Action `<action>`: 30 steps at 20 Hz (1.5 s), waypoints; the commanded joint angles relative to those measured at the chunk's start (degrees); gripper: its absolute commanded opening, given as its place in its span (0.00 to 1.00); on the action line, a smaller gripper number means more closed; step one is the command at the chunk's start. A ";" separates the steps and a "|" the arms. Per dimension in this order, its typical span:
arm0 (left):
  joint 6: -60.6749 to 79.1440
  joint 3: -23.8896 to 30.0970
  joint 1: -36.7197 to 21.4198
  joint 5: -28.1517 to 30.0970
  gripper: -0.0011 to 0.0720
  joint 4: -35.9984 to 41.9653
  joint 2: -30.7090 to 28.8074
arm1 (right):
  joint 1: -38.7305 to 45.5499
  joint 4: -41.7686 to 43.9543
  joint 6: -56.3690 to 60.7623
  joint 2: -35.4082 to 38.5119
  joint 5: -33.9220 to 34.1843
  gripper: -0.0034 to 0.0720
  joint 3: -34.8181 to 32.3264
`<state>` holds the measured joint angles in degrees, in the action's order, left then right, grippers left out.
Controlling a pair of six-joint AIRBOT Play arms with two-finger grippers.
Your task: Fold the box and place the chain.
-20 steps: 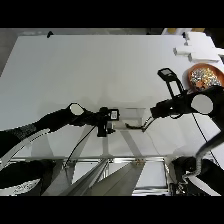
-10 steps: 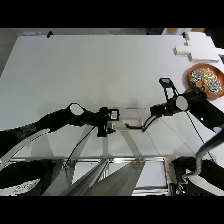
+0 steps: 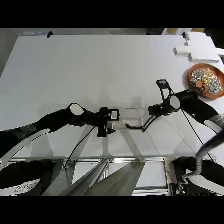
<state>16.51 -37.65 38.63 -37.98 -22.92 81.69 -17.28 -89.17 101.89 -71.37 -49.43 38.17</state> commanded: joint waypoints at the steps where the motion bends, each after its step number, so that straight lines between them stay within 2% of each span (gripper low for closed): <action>1: 0.00 0.00 0.02 0.00 0.39 0.00 0.00 | -0.04 0.87 0.00 -0.87 -0.09 0.07 -0.09; 5: 0.00 0.00 0.02 0.02 0.39 -0.02 0.00 | -0.04 0.79 -1.16 5.40 -1.66 0.07 -0.07; 12: 0.00 0.00 0.04 -0.02 0.39 0.00 0.00 | -1.68 2.23 -1.86 26.71 -8.98 0.07 -0.04; 17: 0.00 0.00 0.02 -0.15 0.39 0.00 0.00 | -5.79 13.18 -1.86 37.24 -10.54 0.07 -0.04; 21: 0.00 0.00 0.02 -0.39 0.39 -0.02 0.00 | -9.73 21.16 -1.95 38.82 -8.13 0.07 -0.04; 24: 0.00 0.00 0.02 -0.39 0.39 0.00 0.00 | -13.79 24.72 -1.92 38.75 -2.29 0.07 -0.04; 27: 0.02 0.00 0.02 -0.42 0.39 0.00 0.00 | -17.77 27.08 -1.90 38.14 3.80 0.07 -0.04; 30: 0.02 0.00 0.04 -0.42 0.39 0.00 0.00 | -20.72 27.04 -1.86 35.34 5.60 0.07 -0.04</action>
<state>16.49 -37.65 38.63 -38.39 -22.92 81.69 -35.09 -63.75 99.98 -34.30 -47.42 38.09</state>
